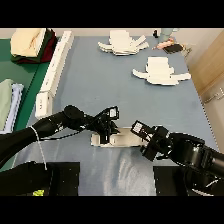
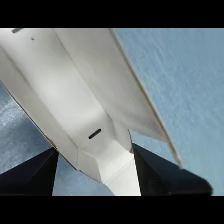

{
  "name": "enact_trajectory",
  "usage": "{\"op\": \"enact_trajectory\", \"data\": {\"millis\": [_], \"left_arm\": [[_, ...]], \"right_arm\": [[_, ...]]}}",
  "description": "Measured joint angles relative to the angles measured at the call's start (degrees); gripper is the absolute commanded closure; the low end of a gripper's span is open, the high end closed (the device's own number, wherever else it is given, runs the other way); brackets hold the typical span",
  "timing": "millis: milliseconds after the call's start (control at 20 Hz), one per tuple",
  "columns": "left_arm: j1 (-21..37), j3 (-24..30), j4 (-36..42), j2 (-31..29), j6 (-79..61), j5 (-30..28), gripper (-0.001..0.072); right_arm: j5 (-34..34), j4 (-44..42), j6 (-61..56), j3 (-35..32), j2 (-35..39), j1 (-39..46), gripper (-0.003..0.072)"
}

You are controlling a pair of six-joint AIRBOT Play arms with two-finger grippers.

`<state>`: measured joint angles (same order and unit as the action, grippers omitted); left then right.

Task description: Fold the box.

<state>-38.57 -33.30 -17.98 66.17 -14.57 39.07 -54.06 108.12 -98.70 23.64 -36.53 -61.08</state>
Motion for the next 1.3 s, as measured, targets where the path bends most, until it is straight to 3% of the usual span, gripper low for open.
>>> {"op": "enact_trajectory", "data": {"millis": [350, 650, 800, 1050, 1300], "left_arm": [[0.0, 0.0, 0.0, 0.0, 0.02, 0.02, 0.0692], [0.0, 0.0, 0.0, 0.0, 0.02, 0.02, 0.0692], [0.0, 0.0, -0.02, 0.02, 0.02, 0.07, 0.0692], [0.0, 0.0, -0.02, 0.02, 0.02, 0.09, 0.0691], [-0.02, 0.0, -0.07, 0.02, 0.02, 0.17, 0.0692]], "right_arm": [[-0.15, 1.44, -5.14, 0.0, 0.33, 0.0, -0.0034], [3.8, -0.61, 5.6, -0.11, 0.48, 4.57, -0.0034], [4.9, -9.29, 17.88, -0.22, 0.48, 12.13, -0.0034], [4.31, -31.85, 49.31, -0.28, -0.83, 27.67, -0.0034], [1.09, -50.36, 74.16, -0.26, -8.55, 37.92, -0.0034]]}}
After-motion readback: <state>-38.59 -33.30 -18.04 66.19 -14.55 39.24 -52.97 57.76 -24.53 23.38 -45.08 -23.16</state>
